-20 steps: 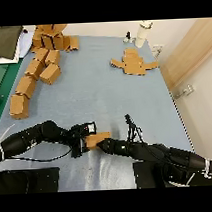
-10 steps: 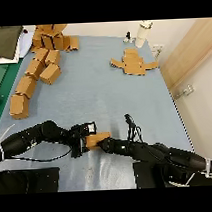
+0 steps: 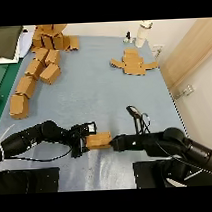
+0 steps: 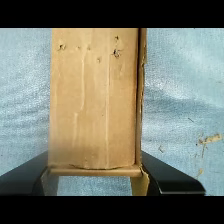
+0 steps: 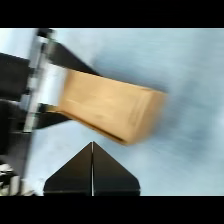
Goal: Fold the box.
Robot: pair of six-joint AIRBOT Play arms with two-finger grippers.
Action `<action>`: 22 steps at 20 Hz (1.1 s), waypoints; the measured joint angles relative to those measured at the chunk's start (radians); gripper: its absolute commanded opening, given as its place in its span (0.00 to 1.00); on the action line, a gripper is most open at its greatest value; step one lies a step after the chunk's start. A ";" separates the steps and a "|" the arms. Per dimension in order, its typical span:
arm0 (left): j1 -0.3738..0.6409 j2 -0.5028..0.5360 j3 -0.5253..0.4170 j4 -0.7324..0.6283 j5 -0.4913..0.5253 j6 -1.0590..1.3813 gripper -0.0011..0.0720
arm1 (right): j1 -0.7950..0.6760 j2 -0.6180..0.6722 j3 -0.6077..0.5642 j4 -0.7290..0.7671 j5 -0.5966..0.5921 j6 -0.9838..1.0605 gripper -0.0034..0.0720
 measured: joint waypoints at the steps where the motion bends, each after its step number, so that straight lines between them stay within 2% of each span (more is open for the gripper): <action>1: 0.000 0.000 0.000 0.000 0.000 0.000 0.74 | -0.034 -0.011 0.032 -0.111 -0.110 0.057 0.05; 3: 0.000 0.000 0.000 0.000 0.000 0.000 0.74 | -0.100 -0.051 0.094 -0.285 -0.312 0.125 0.05; 5: 0.000 0.000 0.000 0.000 0.000 0.000 0.74 | -0.152 -0.110 0.141 -0.393 -0.457 0.143 0.05; 9: 0.000 0.000 0.000 0.000 0.000 0.000 0.74 | -0.195 -0.240 0.185 -0.460 -0.594 0.156 0.05; 12: 0.000 0.000 0.000 -0.002 0.001 0.000 0.74 | -0.203 -0.310 0.196 -0.427 -0.608 0.159 0.05; 17: 0.005 0.010 0.011 -0.015 -0.010 -0.058 0.74 | -0.207 -0.348 0.201 -0.351 -0.518 0.174 0.05; 20: 0.048 0.053 0.039 0.088 -0.010 -0.239 0.74 | -0.208 -0.355 0.202 -0.345 -0.487 0.194 0.05; 22: 0.118 0.101 0.057 0.221 -0.012 -0.423 0.74 | -0.207 -0.356 0.202 -0.347 -0.476 0.201 0.05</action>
